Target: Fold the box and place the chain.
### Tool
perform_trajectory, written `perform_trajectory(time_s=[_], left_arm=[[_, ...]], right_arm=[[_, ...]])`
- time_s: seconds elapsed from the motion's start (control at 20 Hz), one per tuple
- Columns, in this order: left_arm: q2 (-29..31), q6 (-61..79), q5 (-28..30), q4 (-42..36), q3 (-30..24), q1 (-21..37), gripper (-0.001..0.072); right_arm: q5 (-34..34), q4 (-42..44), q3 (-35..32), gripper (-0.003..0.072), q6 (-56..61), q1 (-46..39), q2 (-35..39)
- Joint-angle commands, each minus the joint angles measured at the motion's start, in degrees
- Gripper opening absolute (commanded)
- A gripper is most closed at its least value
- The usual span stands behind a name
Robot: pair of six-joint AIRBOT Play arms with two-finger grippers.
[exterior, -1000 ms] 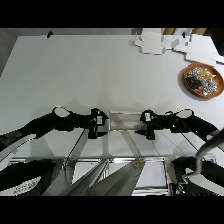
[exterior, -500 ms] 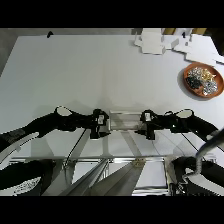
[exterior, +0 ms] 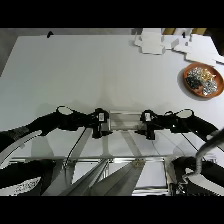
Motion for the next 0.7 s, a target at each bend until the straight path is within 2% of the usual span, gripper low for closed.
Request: perform_trajectory(time_s=[0.0, 0.1, 0.2, 0.25, 0.65], left_arm=[[-0.17, 0.39, -0.09, -0.94, 0.15, 0.02, 0.0666], [-0.17, 0.52, -0.09, -0.79, 0.15, 0.0, 0.0438], [-0.17, 0.52, -0.02, -0.79, 0.15, -0.04, 0.0135], [-0.15, 0.52, 0.39, -0.87, 0.15, -0.17, 0.0097], [-0.13, 0.31, 0.26, -1.05, 0.15, -0.28, 0.0098]], right_arm=[[0.0, 0.02, 0.0, 0.0409, 0.02, 0.02, 0.02], [0.0, 0.02, 0.0, 0.0409, 0.02, 0.02, 0.0], [0.0, 0.02, 0.0, 0.0409, 0.02, 0.02, 0.02], [0.0, 0.02, 0.0, 0.0409, 0.02, 0.02, 0.02], [0.0, 0.02, 0.0, 0.0409, 0.02, 0.02, 0.02]])
